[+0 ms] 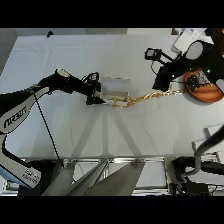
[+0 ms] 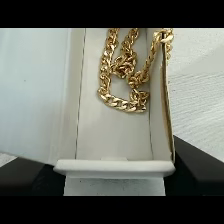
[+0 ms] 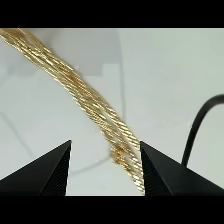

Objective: Fold the box and place the chain.

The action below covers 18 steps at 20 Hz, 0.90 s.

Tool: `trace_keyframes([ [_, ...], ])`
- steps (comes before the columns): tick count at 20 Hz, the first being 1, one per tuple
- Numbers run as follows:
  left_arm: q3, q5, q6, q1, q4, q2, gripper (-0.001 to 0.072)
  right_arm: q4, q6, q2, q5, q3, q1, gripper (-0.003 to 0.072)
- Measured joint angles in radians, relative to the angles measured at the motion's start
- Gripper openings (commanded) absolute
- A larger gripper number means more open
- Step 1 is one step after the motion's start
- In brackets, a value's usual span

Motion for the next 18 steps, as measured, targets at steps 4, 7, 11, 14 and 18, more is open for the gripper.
trace_keyframes([
  [4, 0.0, 0.0, 0.0, 0.0, 0.0, 0.0, 0.0436, -0.023, -0.152, -0.079, -0.053, -0.011, -0.058, 0.0485],
  [7, 0.0, 0.0, 0.0, 0.0, 0.0, 0.0, 0.0437, -0.032, -0.229, -0.138, -0.093, -0.024, -0.064, 0.0485],
  [11, 0.0, 0.0, 0.0, 0.0, 0.0, 0.0, 0.0437, -0.039, -0.303, -0.17, -0.146, -0.066, -0.066, 0.0484],
  [14, 0.0, 0.0, 0.0, 0.0, 0.0, 0.0, 0.0437, -0.04, -0.325, -0.18, -0.169, -0.093, -0.066, 0.0484],
  [18, 0.0, 0.0, 0.0, 0.0, 0.0, 0.0, 0.0437, -0.042, -0.336, -0.187, -0.185, -0.106, -0.057, 0.0482],
])
